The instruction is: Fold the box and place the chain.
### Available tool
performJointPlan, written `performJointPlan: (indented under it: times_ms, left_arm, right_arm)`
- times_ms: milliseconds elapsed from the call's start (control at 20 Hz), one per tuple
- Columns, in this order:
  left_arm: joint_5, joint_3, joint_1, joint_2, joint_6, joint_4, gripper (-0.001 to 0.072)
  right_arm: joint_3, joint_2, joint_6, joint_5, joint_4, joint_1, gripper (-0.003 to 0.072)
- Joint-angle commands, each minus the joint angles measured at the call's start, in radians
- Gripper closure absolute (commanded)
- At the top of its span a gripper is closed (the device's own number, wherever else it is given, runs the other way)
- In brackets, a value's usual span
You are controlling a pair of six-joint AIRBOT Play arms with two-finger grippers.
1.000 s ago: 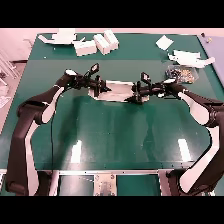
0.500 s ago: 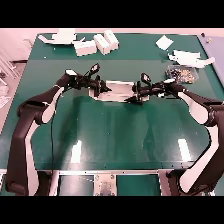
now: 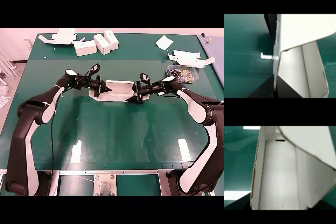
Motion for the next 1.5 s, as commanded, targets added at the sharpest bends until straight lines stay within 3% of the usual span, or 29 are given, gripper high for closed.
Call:
performJointPlan:
  times_ms: [0,750,850,1450]
  left_arm:
    - [-0.001,0.0,0.001,-0.001,0.001,0.001,0.0679]
    - [-0.001,0.0,0.001,-0.001,0.001,0.001,0.0678]
    - [-0.001,0.0,0.001,-0.001,0.001,0.001,0.0678]
    - [-0.002,0.0,0.001,-0.001,0.001,0.001,0.0678]
  right_arm:
    - [0.009,-0.003,0.017,0.014,-0.025,-0.001,0.0102]
    - [0.032,-0.017,0.016,0.01,-0.065,0.008,0.0132]
    - [0.034,-0.017,0.015,0.01,-0.065,0.008,0.0191]
    - [0.048,-0.018,0.005,0.023,-0.075,0.008,0.0193]
